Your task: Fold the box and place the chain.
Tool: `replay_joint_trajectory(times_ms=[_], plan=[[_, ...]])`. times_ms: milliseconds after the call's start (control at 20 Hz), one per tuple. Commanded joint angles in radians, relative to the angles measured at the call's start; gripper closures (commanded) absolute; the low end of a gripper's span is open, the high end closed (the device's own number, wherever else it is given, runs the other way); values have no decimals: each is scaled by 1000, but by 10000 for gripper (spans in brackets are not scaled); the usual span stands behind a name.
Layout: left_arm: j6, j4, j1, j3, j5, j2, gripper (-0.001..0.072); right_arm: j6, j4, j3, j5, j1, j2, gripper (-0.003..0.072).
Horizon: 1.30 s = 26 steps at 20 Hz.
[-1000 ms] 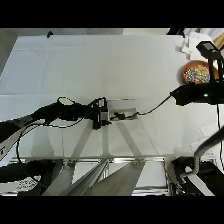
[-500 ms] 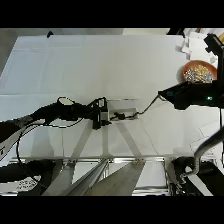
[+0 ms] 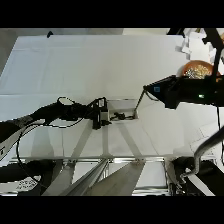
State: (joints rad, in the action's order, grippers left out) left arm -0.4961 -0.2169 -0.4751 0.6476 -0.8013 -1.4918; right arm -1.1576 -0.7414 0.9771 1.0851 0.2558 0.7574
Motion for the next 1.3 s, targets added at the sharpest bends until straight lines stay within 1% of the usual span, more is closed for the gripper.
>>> replay_joint_trajectory(times_ms=[0, 150, 400, 550, 800, 850, 1150, 1250], plan=[[0, 0, 0, 0, 0, 0, 573, 7, -53, 1, -56, 85, 68, 668], [0, 0, 0, 0, 0, 0, 573, 7, -75, 1, -61, 144, 155, 668], [0, 0, 0, 0, 0, 0, 573, 7, -119, 1, -107, 208, 291, 668], [0, 0, 0, 0, 0, 0, 573, 7, -121, 0, -107, 236, 345, 668], [0, 0, 0, 0, 0, 0, 573, -24, -225, -1, -114, 261, 359, 668], [0, 0, 0, 0, 0, 0, 573, -24, -227, -8, -120, 260, 359, 668], [0, 0, 0, 0, 0, 0, 573, -23, -218, -144, -218, 261, 359, 667], [0, 0, 0, 0, 0, 0, 573, -22, -215, -174, -223, 261, 359, 667]])
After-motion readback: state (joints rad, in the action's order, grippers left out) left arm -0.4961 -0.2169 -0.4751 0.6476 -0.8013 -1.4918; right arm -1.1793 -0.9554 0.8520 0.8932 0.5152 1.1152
